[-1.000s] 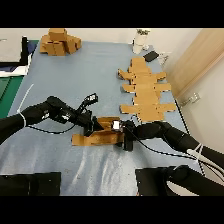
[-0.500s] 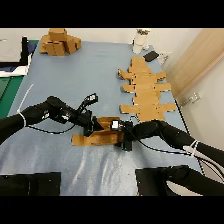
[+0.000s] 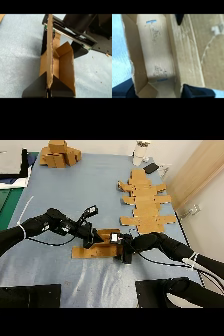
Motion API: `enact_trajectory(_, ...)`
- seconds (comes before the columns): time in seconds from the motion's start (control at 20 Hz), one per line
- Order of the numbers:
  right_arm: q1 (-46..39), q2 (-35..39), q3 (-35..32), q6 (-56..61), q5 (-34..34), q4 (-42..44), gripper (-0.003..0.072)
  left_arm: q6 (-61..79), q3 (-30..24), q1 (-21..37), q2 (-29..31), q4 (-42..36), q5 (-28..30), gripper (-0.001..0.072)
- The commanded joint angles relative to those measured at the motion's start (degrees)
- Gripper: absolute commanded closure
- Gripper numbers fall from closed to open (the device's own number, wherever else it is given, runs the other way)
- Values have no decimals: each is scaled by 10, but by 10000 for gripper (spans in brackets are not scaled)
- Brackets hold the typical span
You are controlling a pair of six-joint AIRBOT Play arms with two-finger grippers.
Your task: Fold the box.
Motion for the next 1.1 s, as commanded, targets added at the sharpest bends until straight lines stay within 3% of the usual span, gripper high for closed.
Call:
enact_trajectory(0.0,1,0,0,0,-3,1,51,0,0,0,0,0,0,699)
enact_trajectory(0.15,1,0,0,0,-3,-5,125,0,0,0,0,0,0,699)
enact_trajectory(1.05,1,0,0,0,-16,-6,123,2,0,-1,0,-14,5,699)
